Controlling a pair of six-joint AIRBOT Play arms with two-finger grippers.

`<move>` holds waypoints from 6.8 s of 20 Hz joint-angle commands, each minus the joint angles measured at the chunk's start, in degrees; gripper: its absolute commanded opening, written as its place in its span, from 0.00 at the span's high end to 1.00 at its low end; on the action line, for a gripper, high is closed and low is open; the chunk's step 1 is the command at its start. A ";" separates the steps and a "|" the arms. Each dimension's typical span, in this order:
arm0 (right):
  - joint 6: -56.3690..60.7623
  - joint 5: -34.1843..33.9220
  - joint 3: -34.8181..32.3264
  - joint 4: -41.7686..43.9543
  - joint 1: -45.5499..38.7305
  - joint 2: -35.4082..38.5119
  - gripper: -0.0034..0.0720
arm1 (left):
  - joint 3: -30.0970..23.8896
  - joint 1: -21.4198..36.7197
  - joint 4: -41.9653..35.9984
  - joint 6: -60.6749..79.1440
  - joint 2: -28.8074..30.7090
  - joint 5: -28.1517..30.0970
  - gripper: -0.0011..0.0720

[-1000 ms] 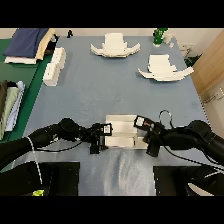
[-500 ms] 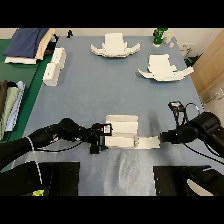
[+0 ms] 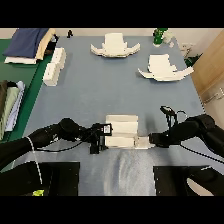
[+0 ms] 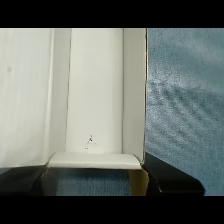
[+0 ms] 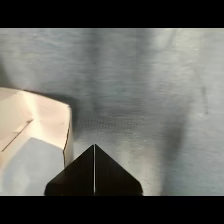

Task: Fold the box.

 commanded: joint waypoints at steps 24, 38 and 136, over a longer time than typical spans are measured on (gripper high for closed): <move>-12.04 3.50 0.04 16.61 0.00 3.28 0.54 | 0.00 0.04 0.00 0.00 -0.02 0.00 0.37; -0.48 10.49 4.61 5.77 13.18 -4.46 0.49 | 0.00 0.04 0.00 0.00 -0.02 0.00 0.37; -63.93 24.50 7.82 7.15 31.95 -7.45 0.40 | 0.00 0.04 0.00 0.00 -0.02 -0.02 0.37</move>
